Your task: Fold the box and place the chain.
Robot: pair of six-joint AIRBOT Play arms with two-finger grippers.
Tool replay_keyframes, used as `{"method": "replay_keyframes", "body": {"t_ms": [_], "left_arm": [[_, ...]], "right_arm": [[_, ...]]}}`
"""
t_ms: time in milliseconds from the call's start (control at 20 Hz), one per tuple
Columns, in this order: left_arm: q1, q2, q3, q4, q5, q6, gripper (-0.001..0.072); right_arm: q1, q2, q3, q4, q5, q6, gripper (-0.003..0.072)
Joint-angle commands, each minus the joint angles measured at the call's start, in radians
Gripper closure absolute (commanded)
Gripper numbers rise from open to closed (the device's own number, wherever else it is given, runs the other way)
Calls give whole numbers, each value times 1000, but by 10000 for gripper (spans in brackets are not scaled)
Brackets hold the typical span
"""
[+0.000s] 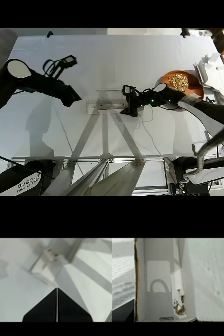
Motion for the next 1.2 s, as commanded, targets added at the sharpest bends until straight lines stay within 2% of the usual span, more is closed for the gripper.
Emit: {"method": "replay_keyframes", "body": {"t_ms": [0, 100, 150, 250, 350, 550, 750, 1150], "left_arm": [[69, -24, -96, 20, 166, -195, 702], [54, -69, -159, 20, 240, -299, 700], [39, -101, -171, 21, 241, -329, 700], [-1, -167, -175, 21, 241, -372, 700], [-42, -218, -174, 20, 283, -378, 700], [-85, -253, -175, 20, 372, -466, 701], [-86, -253, -175, -18, 351, -465, 702], [-90, -249, -174, -243, 306, -395, 701]], "right_arm": [[1, 0, 0, 0, 0, 0, 356], [1, 0, 0, 0, 0, 0, 356], [1, 0, 0, 0, 1, 0, 356], [1, 0, 0, 0, 0, 0, 356], [1, 0, 0, 0, 0, 0, 356], [1, 0, 0, 0, 1, 0, 356], [1, 0, 0, 0, 0, 0, 356], [1, 0, 0, 1, 0, 0, 356]]}}
